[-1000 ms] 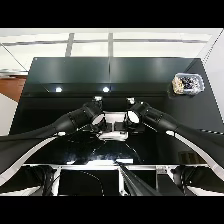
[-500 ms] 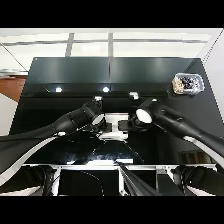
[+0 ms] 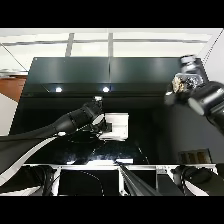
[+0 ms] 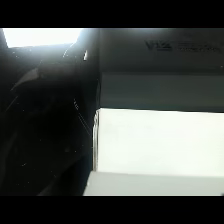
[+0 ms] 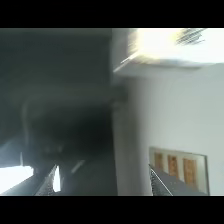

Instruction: Fold the box and place the chain.

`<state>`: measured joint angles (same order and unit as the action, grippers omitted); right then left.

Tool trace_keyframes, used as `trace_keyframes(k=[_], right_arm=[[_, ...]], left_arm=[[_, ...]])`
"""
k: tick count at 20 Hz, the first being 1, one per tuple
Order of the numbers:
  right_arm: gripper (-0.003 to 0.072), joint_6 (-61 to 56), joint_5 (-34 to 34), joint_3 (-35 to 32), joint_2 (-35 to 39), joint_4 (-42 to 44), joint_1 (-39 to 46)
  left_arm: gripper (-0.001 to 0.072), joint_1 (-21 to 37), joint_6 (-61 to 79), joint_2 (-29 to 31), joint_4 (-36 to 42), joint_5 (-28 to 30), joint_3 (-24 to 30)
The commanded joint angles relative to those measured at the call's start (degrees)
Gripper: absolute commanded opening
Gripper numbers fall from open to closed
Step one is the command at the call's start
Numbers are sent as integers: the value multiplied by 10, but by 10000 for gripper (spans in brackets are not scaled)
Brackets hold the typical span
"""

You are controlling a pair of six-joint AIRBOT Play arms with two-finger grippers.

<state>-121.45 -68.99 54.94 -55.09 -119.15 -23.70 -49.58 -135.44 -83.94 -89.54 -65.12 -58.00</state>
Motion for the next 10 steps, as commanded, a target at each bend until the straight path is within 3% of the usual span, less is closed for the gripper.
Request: trace_keyframes(k=[1, 3, 7, 10], right_arm=[[706, 7, 170, -5, -39, 33, 175], [705, 25, 193, 42, -108, 130, 257], [697, 21, 41, 219, -279, 380, 396], [695, 19, 25, 281, -358, 529, 443]], left_arm=[[33, 0, 0, 0, 3, 0, 0], [33, 0, 0, 0, 7, -2, 0], [32, 0, 0, 0, 4, 0, 0], [33, 0, 0, 0, 4, 1, 0]])
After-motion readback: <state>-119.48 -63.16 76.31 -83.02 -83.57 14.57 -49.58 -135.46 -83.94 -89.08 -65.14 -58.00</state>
